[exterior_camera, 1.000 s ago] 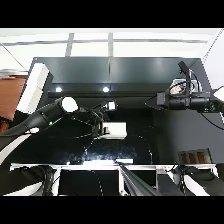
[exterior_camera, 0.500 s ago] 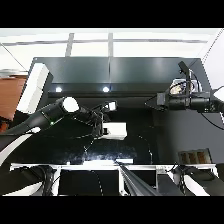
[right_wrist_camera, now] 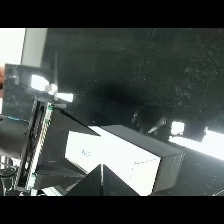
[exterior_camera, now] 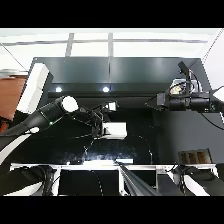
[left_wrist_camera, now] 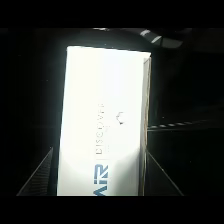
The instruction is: Fold the box and place the chain.
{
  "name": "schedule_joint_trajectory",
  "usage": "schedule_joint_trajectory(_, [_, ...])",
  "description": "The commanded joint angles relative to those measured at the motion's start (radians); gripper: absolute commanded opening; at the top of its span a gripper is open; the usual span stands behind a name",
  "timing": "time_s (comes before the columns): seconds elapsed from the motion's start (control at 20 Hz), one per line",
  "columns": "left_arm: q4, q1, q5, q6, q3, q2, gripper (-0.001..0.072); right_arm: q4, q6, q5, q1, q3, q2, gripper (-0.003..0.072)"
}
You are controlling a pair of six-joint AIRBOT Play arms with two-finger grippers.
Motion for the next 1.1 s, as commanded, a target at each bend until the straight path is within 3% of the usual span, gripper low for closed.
schedule_joint_trajectory(0.0, [0.021, 0.0, -0.016, -0.008, 0.001, 0.0, 0.0713, -0.003, 0.001, 0.0, 0.0, 0.001, 0.001, 0.0022])
schedule_joint_trajectory(0.5, [0.056, -0.027, -0.003, -0.03, 0.0, -0.015, 0.0713, -0.008, 0.001, 0.0, 0.0, 0.001, 0.001, 0.0021])
schedule_joint_trajectory(0.7, [0.063, -0.041, 0.056, -0.062, 0.0, -0.031, 0.0713, -0.008, 0.001, 0.0, 0.0, 0.001, 0.001, 0.0021])
schedule_joint_trajectory(1.05, [0.101, -0.105, 0.081, -0.089, 0.0, -0.109, 0.071, -0.01, 0.001, 0.0, 0.0, 0.001, 0.001, 0.0021])
